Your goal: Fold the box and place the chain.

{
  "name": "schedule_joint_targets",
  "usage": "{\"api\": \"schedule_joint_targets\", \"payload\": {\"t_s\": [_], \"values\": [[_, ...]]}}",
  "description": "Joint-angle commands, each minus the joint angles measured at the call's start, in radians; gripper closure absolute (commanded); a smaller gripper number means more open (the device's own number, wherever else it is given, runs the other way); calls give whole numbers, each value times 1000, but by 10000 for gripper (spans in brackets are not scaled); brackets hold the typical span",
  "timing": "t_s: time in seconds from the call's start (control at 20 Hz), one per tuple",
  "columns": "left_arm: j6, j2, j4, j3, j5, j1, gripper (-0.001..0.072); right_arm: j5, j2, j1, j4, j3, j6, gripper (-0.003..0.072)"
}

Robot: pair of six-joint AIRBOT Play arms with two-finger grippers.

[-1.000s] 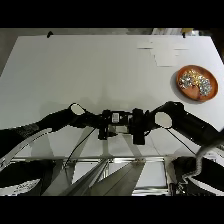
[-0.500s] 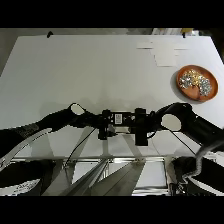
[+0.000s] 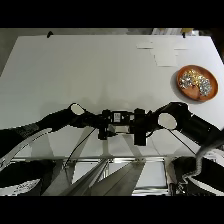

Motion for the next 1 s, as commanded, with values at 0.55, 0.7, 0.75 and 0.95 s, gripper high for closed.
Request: {"api": "schedule_joint_targets", "payload": {"t_s": [0.55, 0.7, 0.75, 0.95], "values": [[0, 0, 0, 1, 0, 0, 502, 8, -34, 0, 1, -40, 4, 665], [0, 0, 0, 1, 0, 0, 502, -36, -41, 0, 27, -67, 4, 665], [0, 1, 0, 1, 0, 0, 502, -39, -41, 0, 42, -67, 3, 665], [0, 0, 0, 1, 0, 0, 502, -36, -2, 0, 102, -66, 2, 666]]}}
